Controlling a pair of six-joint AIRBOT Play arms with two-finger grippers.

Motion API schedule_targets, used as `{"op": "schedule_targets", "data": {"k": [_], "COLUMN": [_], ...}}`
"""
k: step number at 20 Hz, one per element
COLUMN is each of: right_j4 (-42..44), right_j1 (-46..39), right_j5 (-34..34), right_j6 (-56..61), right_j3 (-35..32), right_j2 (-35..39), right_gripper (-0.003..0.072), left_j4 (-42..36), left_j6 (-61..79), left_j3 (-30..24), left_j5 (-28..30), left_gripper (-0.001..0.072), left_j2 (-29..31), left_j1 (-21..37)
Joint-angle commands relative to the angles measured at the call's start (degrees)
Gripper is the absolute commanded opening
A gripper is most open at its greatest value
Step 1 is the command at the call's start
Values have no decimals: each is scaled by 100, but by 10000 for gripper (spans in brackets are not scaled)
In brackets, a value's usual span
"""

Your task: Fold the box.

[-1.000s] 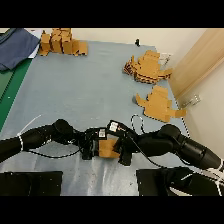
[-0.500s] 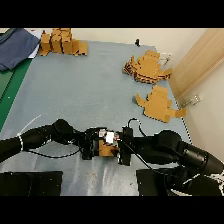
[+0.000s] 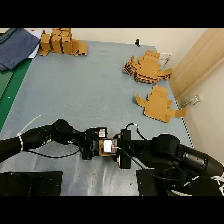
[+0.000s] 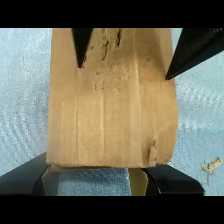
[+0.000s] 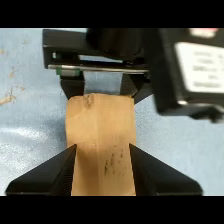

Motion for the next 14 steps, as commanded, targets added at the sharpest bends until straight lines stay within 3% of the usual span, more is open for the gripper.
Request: {"op": "schedule_targets", "data": {"k": [1,4,8,11,14], "right_j4": [-837,-1738,-1897,-1899,-1895], "right_j1": [404,608,638,638,638], "right_j5": [22,267,348,354,363], "right_j6": [706,1266,1279,1276,1276], "right_j3": [-199,-376,-376,-367,-356], "right_j2": [109,138,131,146,214], "right_gripper": [522,521,501,354,333], "left_j4": [0,0,0,0,0], "left_j6": [0,0,0,0,0], "left_j3": [2,2,2,2,2], "left_j5": [2,0,2,2,0], "left_gripper": [426,426,426,426,426], "left_j2": [2,0,0,2,0], "left_j1": [2,2,2,2,2]}}
